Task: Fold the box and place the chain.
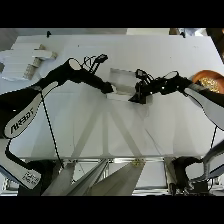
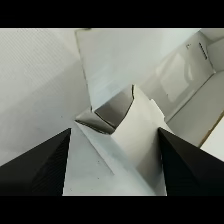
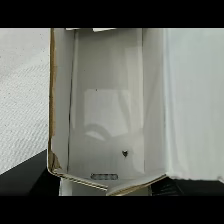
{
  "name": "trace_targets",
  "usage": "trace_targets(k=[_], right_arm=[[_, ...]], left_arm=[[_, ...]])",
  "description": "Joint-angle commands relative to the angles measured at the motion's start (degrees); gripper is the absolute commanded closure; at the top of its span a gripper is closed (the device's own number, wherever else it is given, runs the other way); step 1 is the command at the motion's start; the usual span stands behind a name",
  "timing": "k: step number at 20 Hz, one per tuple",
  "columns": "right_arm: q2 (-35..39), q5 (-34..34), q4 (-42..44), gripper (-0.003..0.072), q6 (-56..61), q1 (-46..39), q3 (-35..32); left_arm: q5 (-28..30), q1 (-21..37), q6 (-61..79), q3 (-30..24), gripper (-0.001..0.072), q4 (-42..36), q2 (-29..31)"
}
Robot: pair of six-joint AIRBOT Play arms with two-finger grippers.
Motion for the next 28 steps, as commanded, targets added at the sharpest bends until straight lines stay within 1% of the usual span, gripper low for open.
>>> trace_targets(k=[1,3,4,7,8,11,12,13,16,17,18,19,21,23,26,28], right_arm=[[-0.04,0.02,0.02,0.0252,0.0,0.02,0.02],[-0.04,0.02,0.02,0.0252,0.02,0.02,0.02],[-0.02,0.02,0.0,0.0252,0.02,0.02,0.02],[-0.04,0.02,0.02,0.0252,0.0,0.02,0.02],[-0.04,0.02,0.0,0.0252,0.02,0.02,0.02],[-0.04,0.02,0.0,0.0252,0.02,0.02,0.02],[-0.04,0.02,0.02,0.0252,0.02,0.02,0.02],[-0.04,0.02,0.0,0.0252,0.02,0.02,0.02],[-0.02,0.02,0.02,0.0252,0.02,0.02,0.02],[-0.04,0.02,0.02,0.0252,0.02,0.02,0.02],[-0.04,0.02,0.02,0.0252,0.02,0.02,0.02],[-0.04,0.02,0.02,0.0252,0.02,0.02,0.02],[-0.04,0.02,0.02,0.0252,0.02,0.02,0.02],[-0.04,0.02,0.02,0.0252,0.02,0.02,0.02],[-0.04,0.02,0.0,0.0252,0.02,0.02,0.02],[-0.02,0.02,0.0,0.0252,0.02,0.02,0.02]], left_arm=[[0.31,-0.04,-5.6,0.02,0.0109,0.48,0.07],[0.37,-0.15,-8.04,0.02,0.0109,0.87,0.2],[0.42,-0.48,-10.23,0.02,0.0111,2.47,0.31],[1.14,-2.97,-17.68,0.04,0.0112,14.16,1.03],[1.53,-3.69,-20.02,0.04,0.0112,16.76,1.4],[3.78,-5.42,-25.46,0.07,0.0115,20.44,3.1],[4.33,-5.92,-27.06,0.11,0.0129,21.44,3.74],[4.31,-6.54,-28.63,0.48,0.0154,23.06,4.22],[3.3,-8.83,-34.07,2.89,0.0155,29.55,4.37],[3.3,-9.46,-35.6,3.61,0.0186,30.18,4.33],[3.34,-10.08,-36.09,4.15,0.0284,30.4,4.28],[3.3,-10.47,-36.06,4.55,0.0315,30.69,4.22],[2.8,-10.95,-37.05,4.63,0.0315,32.46,4.22],[0.63,-11.26,-39.87,4.63,0.0314,35.87,4.22],[-3.06,-11.28,-42.66,4.63,0.0313,36.3,4.2],[-3.15,-11.37,-47.1,4.7,0.0314,36.22,4.17]])
